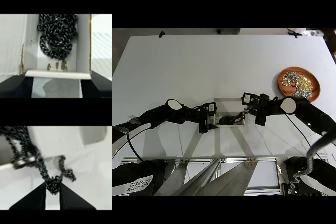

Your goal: Fold the box and place the chain.

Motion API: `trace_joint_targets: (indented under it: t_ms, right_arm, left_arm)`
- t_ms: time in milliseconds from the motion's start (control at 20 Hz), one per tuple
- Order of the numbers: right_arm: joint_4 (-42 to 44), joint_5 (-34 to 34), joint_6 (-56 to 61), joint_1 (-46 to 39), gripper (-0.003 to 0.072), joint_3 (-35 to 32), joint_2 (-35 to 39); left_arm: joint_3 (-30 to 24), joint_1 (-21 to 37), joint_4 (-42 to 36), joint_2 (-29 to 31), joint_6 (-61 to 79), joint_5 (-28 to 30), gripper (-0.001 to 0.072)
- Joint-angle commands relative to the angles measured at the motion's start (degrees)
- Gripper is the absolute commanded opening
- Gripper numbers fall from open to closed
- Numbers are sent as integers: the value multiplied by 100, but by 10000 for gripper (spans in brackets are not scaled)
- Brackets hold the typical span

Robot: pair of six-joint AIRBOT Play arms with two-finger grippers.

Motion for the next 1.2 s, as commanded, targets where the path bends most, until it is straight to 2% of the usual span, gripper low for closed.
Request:
trace_joint_targets:
  t_ms: [0, 200, 350, 500, 700, 1050, 1150]
  right_arm:
    - [-151, 826, 752, 4, 8, 11, 831]
    - [317, 990, 1523, 22, 8, 22, 1882]
    - [1193, 553, 1596, 529, 8, 22, 2096]
    - [1499, -413, 1777, 1296, 8, 22, 1762]
    - [2124, -1294, 1825, 1777, 8, 22, 1141]
    - [2004, -1478, 2444, 1832, 13, 22, -11]
    - [2006, -1727, 2809, 1832, 125, 22, -380]
  left_arm:
    - [-2, 0, 0, 4, 2, 0, 387]
    - [-2, 0, 0, 4, 2, 0, 387]
    - [-2, 0, 0, 4, 2, 0, 387]
    - [-2, 0, 0, 4, 2, 0, 387]
    - [-2, 2, 0, 4, 2, 0, 387]
    - [-2, 0, 0, 4, 2, 0, 387]
    - [-2, 0, 0, 4, 2, 0, 387]
